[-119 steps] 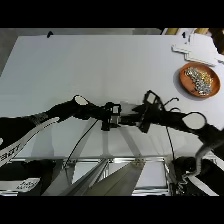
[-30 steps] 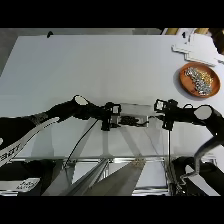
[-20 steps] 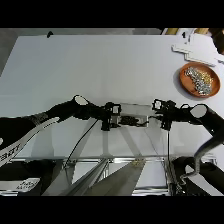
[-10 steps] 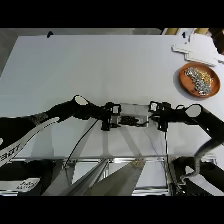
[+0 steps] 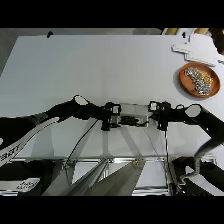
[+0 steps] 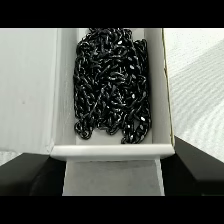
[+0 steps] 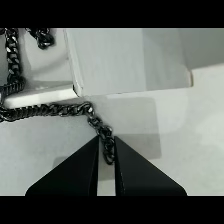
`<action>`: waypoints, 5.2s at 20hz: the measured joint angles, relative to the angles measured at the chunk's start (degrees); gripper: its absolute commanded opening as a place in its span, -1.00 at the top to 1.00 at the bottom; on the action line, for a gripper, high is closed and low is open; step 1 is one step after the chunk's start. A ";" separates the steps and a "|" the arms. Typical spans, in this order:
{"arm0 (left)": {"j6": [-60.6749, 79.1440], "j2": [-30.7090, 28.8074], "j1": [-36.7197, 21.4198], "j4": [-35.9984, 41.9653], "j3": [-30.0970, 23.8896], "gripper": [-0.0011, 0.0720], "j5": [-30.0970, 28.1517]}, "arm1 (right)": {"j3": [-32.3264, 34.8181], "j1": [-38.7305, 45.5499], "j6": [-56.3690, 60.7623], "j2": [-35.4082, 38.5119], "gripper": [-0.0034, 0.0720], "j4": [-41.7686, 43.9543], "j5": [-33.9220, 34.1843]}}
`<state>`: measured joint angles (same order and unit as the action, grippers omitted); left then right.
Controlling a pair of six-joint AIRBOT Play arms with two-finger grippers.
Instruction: Fold the box and place the chain.
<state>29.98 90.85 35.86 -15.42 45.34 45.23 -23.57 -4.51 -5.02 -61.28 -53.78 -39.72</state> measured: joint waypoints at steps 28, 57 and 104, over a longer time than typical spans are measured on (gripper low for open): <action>-0.02 0.00 0.00 0.02 0.00 0.56 0.00 | 0.00 -2.47 7.56 24.33 0.86 26.93 -17.20; 0.00 0.00 0.00 0.00 0.00 0.56 0.02 | -19.02 -15.58 35.47 1.99 0.41 0.59 -14.29; -0.07 0.02 -0.04 0.09 0.00 0.56 -0.15 | -14.38 -27.67 31.74 4.20 0.80 -11.76 -8.31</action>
<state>29.91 90.87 35.81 -15.33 45.34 45.08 -37.95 -32.18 26.72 -57.08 -65.54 -48.03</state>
